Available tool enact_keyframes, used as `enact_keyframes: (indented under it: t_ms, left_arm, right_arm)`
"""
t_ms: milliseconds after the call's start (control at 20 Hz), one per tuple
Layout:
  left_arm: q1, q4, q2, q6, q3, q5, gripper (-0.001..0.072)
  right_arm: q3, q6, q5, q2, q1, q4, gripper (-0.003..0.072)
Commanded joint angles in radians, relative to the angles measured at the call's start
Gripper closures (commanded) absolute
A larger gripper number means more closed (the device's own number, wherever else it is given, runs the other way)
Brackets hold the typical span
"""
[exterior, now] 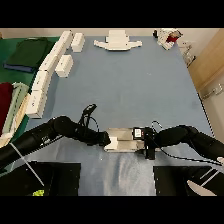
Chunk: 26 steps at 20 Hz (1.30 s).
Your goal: Fold the box.
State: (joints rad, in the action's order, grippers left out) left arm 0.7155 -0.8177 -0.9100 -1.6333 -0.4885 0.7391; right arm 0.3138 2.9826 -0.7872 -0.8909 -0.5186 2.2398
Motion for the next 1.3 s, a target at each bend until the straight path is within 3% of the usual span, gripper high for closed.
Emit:
enact_keyframes:
  t_ms: [0, 150, 300, 500, 750, 850, 950, 1250]
  left_arm:
    - [0.124, -0.257, -0.063, -0.351, -0.095, -0.014, 0.0269]
    - [0.239, -0.435, -0.136, -0.614, -0.184, 0.023, 0.0269]
    - [0.328, -0.6, -0.234, -0.833, -0.291, 0.148, 0.0269]
    - [0.391, -0.66, -0.356, -0.922, -0.41, 0.247, 0.0308]
    - [0.401, -0.661, -0.439, -0.953, -0.47, 0.311, 0.0312]
    - [0.401, -0.662, -0.441, -0.951, -0.471, 0.309, 0.0657]
    - [0.401, -0.66, -0.441, -0.955, -0.472, 0.31, 0.0696]
    - [0.401, -0.659, -0.441, -0.958, -0.472, 0.312, 0.0695]
  right_arm:
    - [0.001, 0.0, 0.0, 0.001, 0.0, 0.0, 0.02]
    - [0.001, 0.0, 0.0, 0.001, 0.0, 0.0, 0.02]
    - [0.001, 0.0, 0.0, 0.001, 0.0, 0.0, 0.0199]
    - [0.001, 0.0, 0.0, 0.0, 0.0, 0.0, 0.0199]
    - [0.001, 0.0, 0.0, 0.001, 0.0, 0.0, 0.02]
    - [0.001, 0.0, 0.0, 0.001, 0.0, 0.0, 0.0199]
    - [0.001, 0.0, 0.0, 0.001, 0.0, 0.0, 0.02]
    - [0.001, 0.0, 0.0, 0.001, 0.0, 0.0, 0.0199]
